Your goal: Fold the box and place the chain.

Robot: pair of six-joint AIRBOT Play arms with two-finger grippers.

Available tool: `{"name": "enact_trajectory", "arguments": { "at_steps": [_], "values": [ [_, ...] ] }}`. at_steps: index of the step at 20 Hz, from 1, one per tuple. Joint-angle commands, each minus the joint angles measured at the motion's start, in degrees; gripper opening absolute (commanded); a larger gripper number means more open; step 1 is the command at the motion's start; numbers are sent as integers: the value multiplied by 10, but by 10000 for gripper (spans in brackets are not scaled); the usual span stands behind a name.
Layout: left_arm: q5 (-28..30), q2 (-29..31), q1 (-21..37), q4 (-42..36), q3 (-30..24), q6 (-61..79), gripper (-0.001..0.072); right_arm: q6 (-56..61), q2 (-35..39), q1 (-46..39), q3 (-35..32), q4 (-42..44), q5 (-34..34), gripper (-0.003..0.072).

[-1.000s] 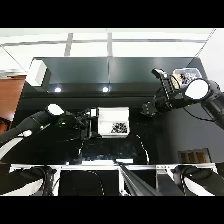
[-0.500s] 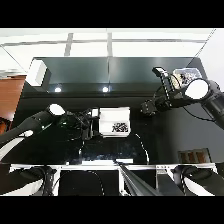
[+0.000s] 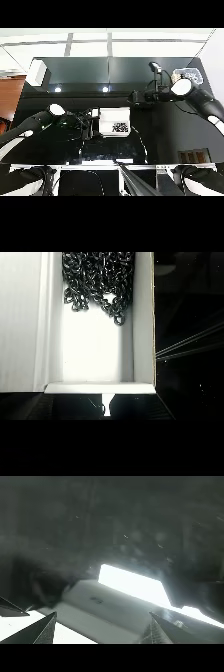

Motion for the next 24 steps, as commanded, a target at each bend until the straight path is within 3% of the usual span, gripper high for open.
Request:
{"name": "enact_trajectory", "arguments": {
  "at_steps": [1, 4, 8, 22, 23, 24],
  "values": [
    [10, 0, 0, 0, 0, -1, 348, -219, -38, 19, 3, 82, 34, 640],
    [12, 0, 0, 0, 0, -1, 348, -467, -14, 17, 6, 66, 133, 640],
    [12, 0, 0, 0, 0, -1, 348, -554, 6, 16, 4, 53, 189, 640],
    [12, 0, 0, 0, 0, -1, 349, -618, 6, 79, -39, 16, 118, 640],
    [12, 0, 0, 0, 0, -1, 349, -618, 6, 79, -39, 13, 117, 630],
    [12, 0, 0, 0, 0, -1, 350, -618, 6, 79, -39, 11, 116, 493]
  ]
}}
